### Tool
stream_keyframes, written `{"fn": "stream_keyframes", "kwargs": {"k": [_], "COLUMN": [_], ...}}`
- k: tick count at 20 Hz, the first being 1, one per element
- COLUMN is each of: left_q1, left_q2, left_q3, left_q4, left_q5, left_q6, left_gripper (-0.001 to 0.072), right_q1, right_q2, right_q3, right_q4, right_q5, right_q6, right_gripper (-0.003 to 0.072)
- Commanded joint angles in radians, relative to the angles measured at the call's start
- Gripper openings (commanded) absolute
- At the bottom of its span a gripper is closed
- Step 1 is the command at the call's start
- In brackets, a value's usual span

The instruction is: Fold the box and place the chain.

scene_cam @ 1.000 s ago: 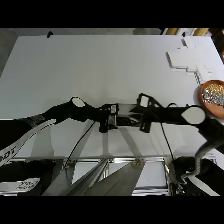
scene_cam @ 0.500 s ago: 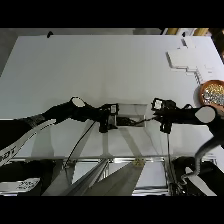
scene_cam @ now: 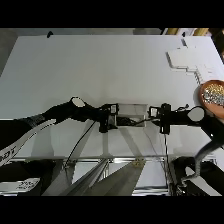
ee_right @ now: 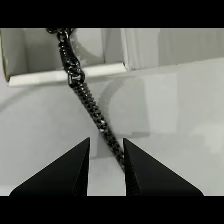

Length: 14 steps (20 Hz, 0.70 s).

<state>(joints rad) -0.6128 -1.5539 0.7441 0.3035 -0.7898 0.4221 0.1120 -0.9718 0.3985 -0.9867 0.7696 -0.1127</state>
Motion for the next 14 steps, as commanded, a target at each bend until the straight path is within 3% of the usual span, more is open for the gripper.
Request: {"fn": "stream_keyframes", "kwargs": {"k": [1,5,8,9,10,14], "left_q1": [0.000,0.000,0.000,0.000,0.000,0.000], "left_q2": [0.000,0.000,0.000,0.000,0.000,0.000], "left_q3": [0.000,0.000,0.000,0.000,0.000,0.000], "left_q4": [0.000,0.000,0.000,0.000,0.000,0.000], "left_q5": [0.000,0.000,0.000,0.000,0.000,0.000], "left_q6": [0.000,0.000,0.000,0.000,0.000,0.000], "left_gripper": [0.0082,0.0082,0.0082,0.0082,0.0082,0.0082], "right_q1": [-0.001,-0.001,-0.001,-0.001,-0.001,-0.001], "right_q2": [-0.061,-0.097,-0.098,-0.098,-0.098,-0.055], "right_q3": [-0.002,-0.002,-0.002,-0.002,-0.002,-0.002], "right_q4": [0.052,0.051,0.051,0.051,0.050,0.040], "right_q5": [-0.064,-0.082,-0.076,-0.065,-0.044,0.026], "right_q6": [-0.080,-0.080,-0.080,-0.080,-0.080,-0.079], "right_gripper": [0.0237,0.0159,0.0142,0.0048,0.0020,0.0021]}}
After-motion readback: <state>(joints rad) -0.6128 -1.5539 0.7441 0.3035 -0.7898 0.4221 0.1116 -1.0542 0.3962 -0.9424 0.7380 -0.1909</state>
